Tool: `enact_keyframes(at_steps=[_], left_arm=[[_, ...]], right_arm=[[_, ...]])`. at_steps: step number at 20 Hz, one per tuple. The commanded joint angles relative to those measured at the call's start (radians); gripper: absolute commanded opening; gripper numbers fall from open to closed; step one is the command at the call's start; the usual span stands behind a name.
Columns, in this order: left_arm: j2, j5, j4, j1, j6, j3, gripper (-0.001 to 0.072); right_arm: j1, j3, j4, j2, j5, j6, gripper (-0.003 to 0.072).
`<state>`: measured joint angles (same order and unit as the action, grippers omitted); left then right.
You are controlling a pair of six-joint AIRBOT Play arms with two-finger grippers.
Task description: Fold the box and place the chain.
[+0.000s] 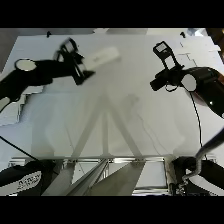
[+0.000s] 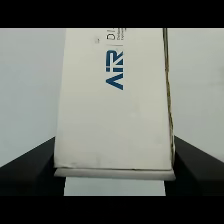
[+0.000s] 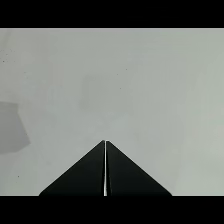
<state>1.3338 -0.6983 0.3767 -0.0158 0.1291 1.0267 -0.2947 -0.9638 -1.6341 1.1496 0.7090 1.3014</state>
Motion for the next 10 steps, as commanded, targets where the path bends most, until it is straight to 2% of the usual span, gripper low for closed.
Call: enact_keyframes(at_steps=[1, 5, 10], left_arm=[[-0.029, 0.239, 0.007, -0.082, -0.242, 0.001, 0.0008], [0.01, 0.411, 0.116, -0.166, -0.42, -0.001, 0.0008], [0.105, 0.417, 0.239, -0.28, -0.5, -0.002, 0.0007]], right_arm=[[0.0, -0.001, 0.0, 0.0, 0.0, 0.0, 0.0007], [0.0, -0.001, 0.0, 0.0, 0.0, 0.0, 0.0007], [0.0, -0.001, 0.0, 0.0, 0.0, 0.0, 0.0007]])
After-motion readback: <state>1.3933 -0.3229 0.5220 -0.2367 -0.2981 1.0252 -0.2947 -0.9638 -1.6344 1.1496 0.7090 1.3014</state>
